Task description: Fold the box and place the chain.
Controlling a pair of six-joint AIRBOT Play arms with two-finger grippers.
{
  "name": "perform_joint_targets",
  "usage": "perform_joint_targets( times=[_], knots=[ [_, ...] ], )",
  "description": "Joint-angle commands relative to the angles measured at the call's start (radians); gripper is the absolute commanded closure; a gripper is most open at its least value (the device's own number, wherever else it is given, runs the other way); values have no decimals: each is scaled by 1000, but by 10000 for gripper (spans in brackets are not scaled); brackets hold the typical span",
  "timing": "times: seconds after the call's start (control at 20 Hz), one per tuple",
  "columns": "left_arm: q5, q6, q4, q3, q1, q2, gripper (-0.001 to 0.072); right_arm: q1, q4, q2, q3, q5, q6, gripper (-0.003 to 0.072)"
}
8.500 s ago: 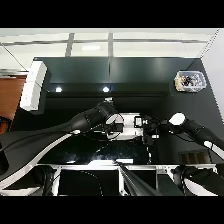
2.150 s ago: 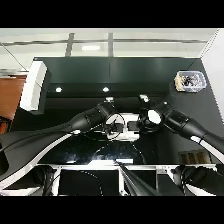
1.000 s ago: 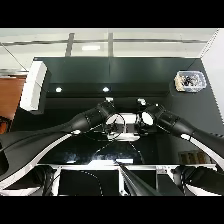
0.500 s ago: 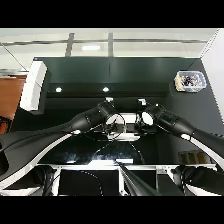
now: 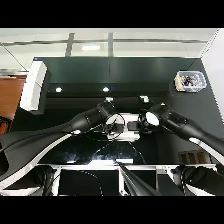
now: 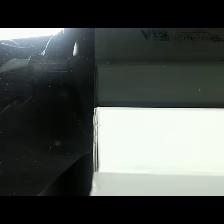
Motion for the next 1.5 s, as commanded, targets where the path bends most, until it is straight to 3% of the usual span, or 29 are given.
perform_joint_targets(
  times=[0.0,0.15,0.35,0.45,0.55,0.65,0.8,1.0,1.05,1.1,1.25,1.45],
  knots=[
    [0,-1,0,1,1,0,685,-6,-39,158,1,39,-36,410],
    [0,-1,0,1,1,0,685,-55,-109,338,1,109,-37,410],
    [0,-1,0,1,1,0,685,-205,-611,420,-28,209,-39,412],
    [0,-1,0,1,1,0,685,-350,-779,415,-109,39,-42,413],
    [0,-1,0,1,1,0,685,-526,-764,377,-164,-179,-51,413],
    [0,0,0,1,1,0,685,-697,-681,278,-139,-323,-30,412],
    [-11,-1,0,1,1,0,685,-859,-496,79,68,-347,-45,412],
    [-10,-1,0,1,1,0,685,-945,-291,-232,480,-170,-190,411],
    [-10,0,0,1,1,0,685,-953,-267,-303,573,-124,-196,335],
    [-10,-1,0,1,1,0,685,-961,-231,-376,664,-80,-206,27],
    [-10,0,0,1,1,0,685,-990,-120,-548,870,46,-240,25],
    [-8,0,0,1,1,0,685,-996,-143,-674,1002,112,-164,27]
  ],
)
